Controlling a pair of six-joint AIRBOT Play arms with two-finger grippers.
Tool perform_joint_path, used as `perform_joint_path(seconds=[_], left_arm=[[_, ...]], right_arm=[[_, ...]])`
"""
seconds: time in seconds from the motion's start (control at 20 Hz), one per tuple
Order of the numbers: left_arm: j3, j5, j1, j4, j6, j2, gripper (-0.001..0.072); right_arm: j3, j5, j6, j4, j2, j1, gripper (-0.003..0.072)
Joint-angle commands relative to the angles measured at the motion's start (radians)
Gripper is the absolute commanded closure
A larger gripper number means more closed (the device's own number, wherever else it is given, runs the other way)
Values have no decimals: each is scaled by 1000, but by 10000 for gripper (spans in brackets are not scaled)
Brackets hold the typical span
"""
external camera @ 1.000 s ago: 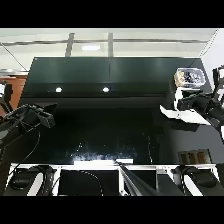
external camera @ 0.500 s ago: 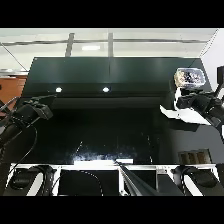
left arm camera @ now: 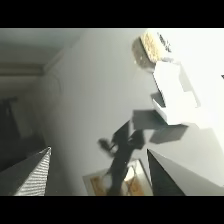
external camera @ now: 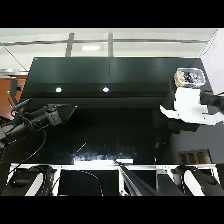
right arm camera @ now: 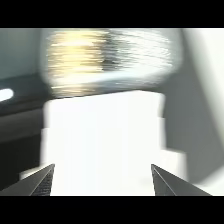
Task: Fold the box and place the chain.
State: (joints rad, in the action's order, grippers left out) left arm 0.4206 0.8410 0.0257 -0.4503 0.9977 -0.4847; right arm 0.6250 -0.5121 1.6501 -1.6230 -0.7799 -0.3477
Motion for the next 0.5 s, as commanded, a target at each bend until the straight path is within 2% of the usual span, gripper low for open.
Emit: perform_joint_path(seconds=[0.0,0.1,0.2,0.25,0.35,0.4,0.45], left_arm=[[0,-28,6,5,-3,-41,-6],[0,-56,6,6,-3,-59,-6],[0,-61,6,6,-3,-72,-6],[0,-59,6,6,-3,-77,-6],[0,-52,6,6,-8,-89,-4],[0,-46,6,6,-19,-95,-5],[0,-42,6,6,-26,-100,-5]], right_arm=[[145,-44,138,-15,-197,-333,-34],[291,-199,74,167,-365,-504,-30],[460,-436,-176,427,-553,-623,-30],[558,-592,-285,542,-657,-661,-30],[731,-919,-375,599,-843,-672,-30],[786,-1025,-391,582,-908,-657,-30],[802,-1010,-392,579,-940,-640,-30]])
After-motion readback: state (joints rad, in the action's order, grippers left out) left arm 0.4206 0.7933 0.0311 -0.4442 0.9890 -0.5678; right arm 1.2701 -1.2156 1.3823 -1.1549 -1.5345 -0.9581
